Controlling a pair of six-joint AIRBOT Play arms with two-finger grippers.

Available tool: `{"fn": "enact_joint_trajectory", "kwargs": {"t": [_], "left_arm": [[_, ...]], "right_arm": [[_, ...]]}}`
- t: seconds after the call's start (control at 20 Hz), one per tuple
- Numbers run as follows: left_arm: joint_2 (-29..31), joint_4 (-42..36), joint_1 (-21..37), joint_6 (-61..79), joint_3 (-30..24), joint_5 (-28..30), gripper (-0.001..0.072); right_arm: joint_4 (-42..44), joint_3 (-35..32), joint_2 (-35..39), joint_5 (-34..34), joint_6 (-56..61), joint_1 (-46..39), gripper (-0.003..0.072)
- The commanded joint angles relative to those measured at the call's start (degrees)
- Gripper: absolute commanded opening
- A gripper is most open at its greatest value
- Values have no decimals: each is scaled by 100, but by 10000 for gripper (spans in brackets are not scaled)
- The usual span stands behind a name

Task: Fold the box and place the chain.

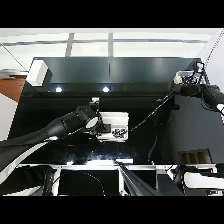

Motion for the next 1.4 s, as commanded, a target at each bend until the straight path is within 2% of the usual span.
{"fn": "enact_joint_trajectory", "kwargs": {"t": [0.0, 0.15, 0.25, 0.55, 0.75, 0.95, 1.05, 1.35], "left_arm": [[-2, 0, 0, 0, 2, 2, 31], [-2, 0, 0, 0, 2, 0, 31], [-2, 0, 0, 0, 2, 0, 31], [-2, 2, 0, 0, 2, 2, 31], [-2, 35, 0, 2, 2, 7, 31], [-2, 37, 2, 2, 2, 13, 31], [-2, 35, 2, 2, 2, 13, 31], [-2, 28, -2, 2, 2, 0, 31]], "right_arm": [[-2, 7, -4, -15, -2, 0, 62], [0, 7, -4, -26, 0, -2, 62], [2, 28, -2, -155, 2, 0, 32], [-2, 341, 186, -1078, -24, 0, 31], [2, 538, 715, -1537, -24, 0, 31], [0, 691, 1567, -1934, -48, 0, 30], [37, 973, 1958, -2293, -35, 0, 30], [308, 2358, 2900, -3668, -256, 2, 30]]}}
